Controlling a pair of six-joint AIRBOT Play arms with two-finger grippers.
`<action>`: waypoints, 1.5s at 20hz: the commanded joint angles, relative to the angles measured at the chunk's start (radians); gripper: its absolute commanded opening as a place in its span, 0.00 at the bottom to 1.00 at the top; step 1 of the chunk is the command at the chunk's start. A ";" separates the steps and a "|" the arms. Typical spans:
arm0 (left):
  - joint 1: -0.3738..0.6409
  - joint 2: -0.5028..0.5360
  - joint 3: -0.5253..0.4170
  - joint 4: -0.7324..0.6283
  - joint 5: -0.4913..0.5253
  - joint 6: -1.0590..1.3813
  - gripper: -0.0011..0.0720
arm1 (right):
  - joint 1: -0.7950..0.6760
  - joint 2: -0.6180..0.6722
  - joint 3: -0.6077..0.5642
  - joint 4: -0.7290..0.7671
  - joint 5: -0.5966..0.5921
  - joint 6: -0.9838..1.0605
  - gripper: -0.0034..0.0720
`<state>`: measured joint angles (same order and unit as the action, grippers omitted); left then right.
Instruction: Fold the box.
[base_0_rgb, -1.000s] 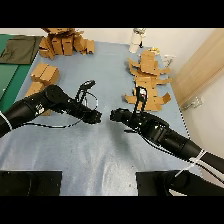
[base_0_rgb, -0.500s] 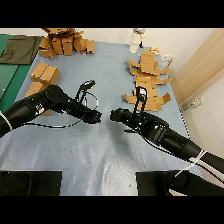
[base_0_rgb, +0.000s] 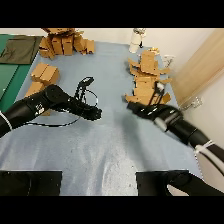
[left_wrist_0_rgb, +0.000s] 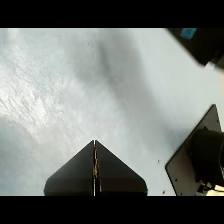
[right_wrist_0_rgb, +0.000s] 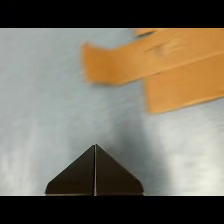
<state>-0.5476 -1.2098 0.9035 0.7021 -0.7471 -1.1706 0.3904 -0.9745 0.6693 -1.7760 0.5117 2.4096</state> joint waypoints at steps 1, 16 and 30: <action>0.001 -0.001 0.001 0.000 0.084 0.000 0.03 | -0.331 -0.042 0.145 0.345 0.191 -0.493 0.29; 0.001 -0.013 0.001 0.000 0.148 0.003 0.03 | -0.814 -0.665 0.796 0.540 0.518 -1.141 0.63; 0.001 -0.013 0.001 0.000 0.196 -0.004 0.03 | -0.769 -0.827 0.838 0.626 0.622 -1.241 0.09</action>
